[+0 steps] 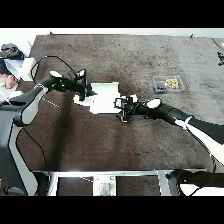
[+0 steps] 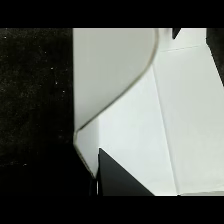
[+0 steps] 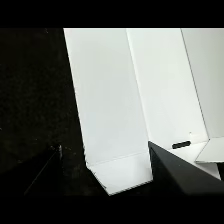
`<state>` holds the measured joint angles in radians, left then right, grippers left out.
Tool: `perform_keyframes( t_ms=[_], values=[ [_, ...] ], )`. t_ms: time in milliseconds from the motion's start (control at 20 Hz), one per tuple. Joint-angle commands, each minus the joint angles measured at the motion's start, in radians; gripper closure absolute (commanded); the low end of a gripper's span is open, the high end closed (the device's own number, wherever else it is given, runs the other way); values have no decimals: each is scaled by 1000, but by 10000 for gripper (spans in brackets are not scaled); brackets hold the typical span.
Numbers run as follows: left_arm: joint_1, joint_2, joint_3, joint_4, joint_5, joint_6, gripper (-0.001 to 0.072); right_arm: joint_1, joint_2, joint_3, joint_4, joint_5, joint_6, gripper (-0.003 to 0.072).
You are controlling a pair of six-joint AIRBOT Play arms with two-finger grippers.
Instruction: Fold the box and place the chain.
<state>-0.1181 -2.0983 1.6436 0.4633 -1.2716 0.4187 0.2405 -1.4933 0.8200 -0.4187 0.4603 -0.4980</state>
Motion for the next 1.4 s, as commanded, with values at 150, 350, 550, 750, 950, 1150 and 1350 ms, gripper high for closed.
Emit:
perform_keyframes(
  t_ms=[150,350,550,750,950,1150,1350],
  values=[
    [1,-1,0,0,1,0,697,27,-30,27,-11,-145,-3,93],
    [1,-1,0,0,1,0,697,24,3,38,12,-208,5,98],
    [1,-1,0,0,0,0,697,14,73,42,14,-204,76,98],
    [1,-1,0,0,1,0,697,-53,-3,126,10,-88,72,96],
    [1,-1,0,0,0,0,697,-123,-56,213,9,89,64,89],
    [1,-1,0,0,0,0,697,-165,-132,303,-38,229,68,89],
    [0,-1,0,0,0,0,697,-204,-183,367,-39,313,79,89]
  ],
)
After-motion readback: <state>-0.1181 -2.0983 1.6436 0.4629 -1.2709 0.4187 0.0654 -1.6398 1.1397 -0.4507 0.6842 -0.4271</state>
